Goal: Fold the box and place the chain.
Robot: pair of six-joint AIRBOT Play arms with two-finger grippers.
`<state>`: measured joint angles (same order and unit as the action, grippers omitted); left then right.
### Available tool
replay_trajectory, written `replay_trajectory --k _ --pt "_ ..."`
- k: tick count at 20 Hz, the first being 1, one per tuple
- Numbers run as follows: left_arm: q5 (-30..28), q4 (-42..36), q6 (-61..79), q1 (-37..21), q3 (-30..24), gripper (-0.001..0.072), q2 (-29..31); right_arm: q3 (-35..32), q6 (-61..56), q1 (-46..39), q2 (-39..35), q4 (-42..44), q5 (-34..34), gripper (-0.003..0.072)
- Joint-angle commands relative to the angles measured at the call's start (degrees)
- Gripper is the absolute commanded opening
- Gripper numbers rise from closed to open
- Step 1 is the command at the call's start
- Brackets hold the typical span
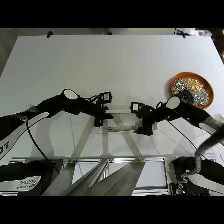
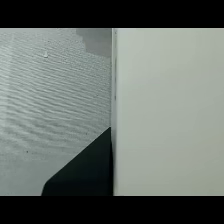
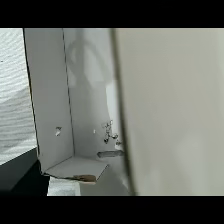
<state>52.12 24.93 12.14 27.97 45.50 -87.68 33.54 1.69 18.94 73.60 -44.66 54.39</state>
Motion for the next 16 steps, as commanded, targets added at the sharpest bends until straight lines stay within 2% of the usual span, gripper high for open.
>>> replay_trajectory --k 1,9,16 --pt "0.0 0.0 0.0 0.0 0.0 0.0012 0.0 0.0 0.4 0.1 0.2 0.1 -0.7 0.072" --pt "0.0 0.0 0.0 0.0 0.0 0.0012 0.0 0.0 1.8 1.8 0.7 0.1 -4.2 0.0713" --pt "0.0 0.0 0.0 0.0 0.0 0.0012 0.0 -1.0 1.8 3.9 0.7 -1.4 -4.5 0.0704"
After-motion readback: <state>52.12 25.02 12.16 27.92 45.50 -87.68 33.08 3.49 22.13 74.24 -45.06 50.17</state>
